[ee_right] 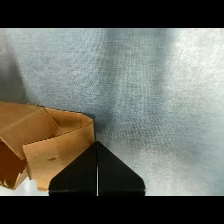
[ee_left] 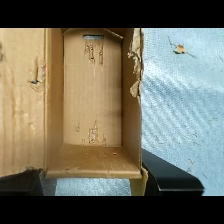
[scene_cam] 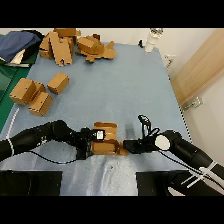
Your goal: Fold the box.
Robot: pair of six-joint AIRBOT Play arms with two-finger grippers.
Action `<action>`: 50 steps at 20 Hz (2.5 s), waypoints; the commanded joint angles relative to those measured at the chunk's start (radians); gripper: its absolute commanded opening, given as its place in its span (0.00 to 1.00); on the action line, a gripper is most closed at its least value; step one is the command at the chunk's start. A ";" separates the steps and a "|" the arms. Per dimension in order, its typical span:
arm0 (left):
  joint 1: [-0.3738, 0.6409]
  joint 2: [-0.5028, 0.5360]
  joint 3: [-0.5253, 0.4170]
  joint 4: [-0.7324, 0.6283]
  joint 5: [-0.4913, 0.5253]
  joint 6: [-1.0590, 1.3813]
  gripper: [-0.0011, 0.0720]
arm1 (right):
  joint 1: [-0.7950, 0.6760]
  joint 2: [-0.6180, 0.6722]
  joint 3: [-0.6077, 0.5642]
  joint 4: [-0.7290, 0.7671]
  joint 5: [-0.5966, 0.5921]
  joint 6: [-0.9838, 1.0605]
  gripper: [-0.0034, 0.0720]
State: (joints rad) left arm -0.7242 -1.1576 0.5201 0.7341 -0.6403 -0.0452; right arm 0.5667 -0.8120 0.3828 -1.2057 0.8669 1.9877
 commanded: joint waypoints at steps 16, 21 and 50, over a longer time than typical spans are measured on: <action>0.001 0.000 0.000 -0.001 0.002 0.000 0.49 | 0.001 0.131 0.006 0.108 0.021 -0.011 0.05; 0.001 0.000 0.000 -0.001 0.002 0.000 0.49 | 0.001 0.159 0.006 0.131 0.014 -0.010 0.09; 0.001 -0.001 0.000 -0.001 0.006 0.000 0.49 | 0.003 0.057 0.013 0.260 -0.053 -0.154 0.60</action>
State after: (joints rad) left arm -0.7242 -1.1580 0.5201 0.7330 -0.6380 -0.0456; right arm 0.5694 -0.7540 0.3946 -0.9276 0.8085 1.8355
